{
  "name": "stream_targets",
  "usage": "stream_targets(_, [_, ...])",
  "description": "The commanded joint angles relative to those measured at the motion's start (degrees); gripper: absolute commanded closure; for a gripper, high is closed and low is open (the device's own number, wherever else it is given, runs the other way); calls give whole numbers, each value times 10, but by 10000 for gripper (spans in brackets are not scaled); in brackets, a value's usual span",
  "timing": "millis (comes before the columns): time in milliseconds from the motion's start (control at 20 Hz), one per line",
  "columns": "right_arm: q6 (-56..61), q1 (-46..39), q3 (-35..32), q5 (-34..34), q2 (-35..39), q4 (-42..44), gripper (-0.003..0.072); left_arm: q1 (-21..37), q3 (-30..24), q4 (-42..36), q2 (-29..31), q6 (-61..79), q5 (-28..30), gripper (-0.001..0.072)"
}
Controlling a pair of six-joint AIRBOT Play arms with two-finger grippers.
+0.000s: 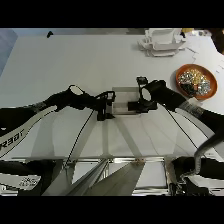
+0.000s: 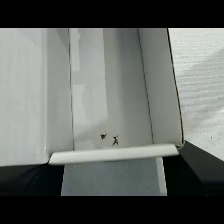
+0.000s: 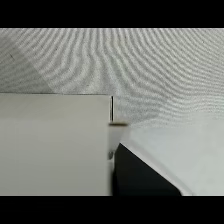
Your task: Fold the box and place the chain.
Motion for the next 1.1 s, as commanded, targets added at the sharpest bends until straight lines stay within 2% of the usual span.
stream_targets(0, [-1,0,1,-1,1,2,477,0,0,-1,0,0,1,697])
stream_targets(450, [-1,-12,18,34,7,-24,477,0,0,-1,0,0,1,697])
stream_targets(1050, [1,-12,18,41,-23,-26,488,0,0,-1,0,0,1,696])
